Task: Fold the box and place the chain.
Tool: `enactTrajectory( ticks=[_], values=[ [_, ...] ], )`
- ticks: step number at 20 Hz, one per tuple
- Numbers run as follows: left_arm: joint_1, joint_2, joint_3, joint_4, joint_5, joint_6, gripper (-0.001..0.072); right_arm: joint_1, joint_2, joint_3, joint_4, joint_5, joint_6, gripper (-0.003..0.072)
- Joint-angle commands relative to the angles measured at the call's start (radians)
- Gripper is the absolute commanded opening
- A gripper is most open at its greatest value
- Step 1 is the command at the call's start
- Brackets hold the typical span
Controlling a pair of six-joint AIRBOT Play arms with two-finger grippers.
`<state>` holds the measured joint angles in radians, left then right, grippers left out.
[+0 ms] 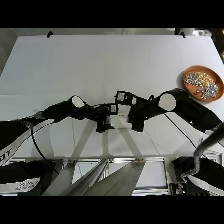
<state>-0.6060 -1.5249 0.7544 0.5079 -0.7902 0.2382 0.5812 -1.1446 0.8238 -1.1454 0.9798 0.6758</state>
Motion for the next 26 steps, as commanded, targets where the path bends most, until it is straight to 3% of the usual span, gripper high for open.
enactTrajectory(
  ticks=[1,16,26],
  values=[
    [0.0,0.0,0.0,0.001,0.0,0.001,0.0387,0.005,0.001,-0.013,0.001,-0.04,0.001,0.0241],
    [0.0,0.0,0.0,0.001,0.0,0.001,0.0387,0.005,0.001,-0.013,0.001,-0.109,0.053,0.022],
    [0.0,0.0,0.0,0.001,0.0,0.001,0.0387,0.005,0.024,-0.013,0.002,-0.081,0.053,0.0221]
  ],
)
